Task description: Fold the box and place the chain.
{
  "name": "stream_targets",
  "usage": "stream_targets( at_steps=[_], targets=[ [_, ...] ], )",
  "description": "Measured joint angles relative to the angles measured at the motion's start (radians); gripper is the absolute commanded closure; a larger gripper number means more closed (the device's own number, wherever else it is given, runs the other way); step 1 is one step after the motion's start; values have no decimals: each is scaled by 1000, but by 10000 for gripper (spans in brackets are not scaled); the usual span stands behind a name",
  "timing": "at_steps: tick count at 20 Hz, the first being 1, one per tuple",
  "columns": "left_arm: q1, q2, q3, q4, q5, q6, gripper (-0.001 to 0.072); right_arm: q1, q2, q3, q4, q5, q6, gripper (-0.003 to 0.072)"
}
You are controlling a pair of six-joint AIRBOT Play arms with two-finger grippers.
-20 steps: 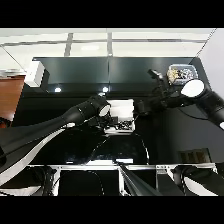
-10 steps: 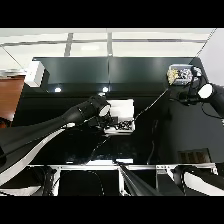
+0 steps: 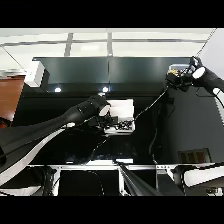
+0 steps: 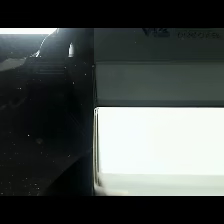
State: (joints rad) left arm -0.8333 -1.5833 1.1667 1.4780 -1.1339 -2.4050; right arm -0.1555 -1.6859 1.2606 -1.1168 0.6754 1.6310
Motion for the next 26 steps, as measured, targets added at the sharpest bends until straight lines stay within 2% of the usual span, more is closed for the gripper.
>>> stream_targets(
  at_steps=[3, 5, 10, 13, 16, 20, 23, 26],
  targets=[
    [0, 0, 0, -2, 0, 0, 683, -13, 15, 35, 8, 98, -64, 672],
    [0, 0, 0, -2, 0, 0, 683, -19, 77, 45, 11, 183, -135, 673],
    [0, 0, 0, -2, -2, 0, 683, -26, 401, 54, 30, 326, -269, 673],
    [0, 0, 0, -3, -2, 0, 683, -26, 592, 55, 98, 414, -324, 673],
    [0, 0, 0, -2, -2, 0, 683, -26, 718, 56, 232, 500, -381, 673],
    [0, 0, 0, -2, -2, 0, 683, -18, 785, 56, 503, 592, -451, 673],
    [0, 0, 0, -2, -2, 0, 683, 23, 801, 56, 728, 596, -492, 673],
    [0, 0, 0, -2, -2, 0, 683, 116, 802, 54, 782, 563, -505, 673]
  ],
)
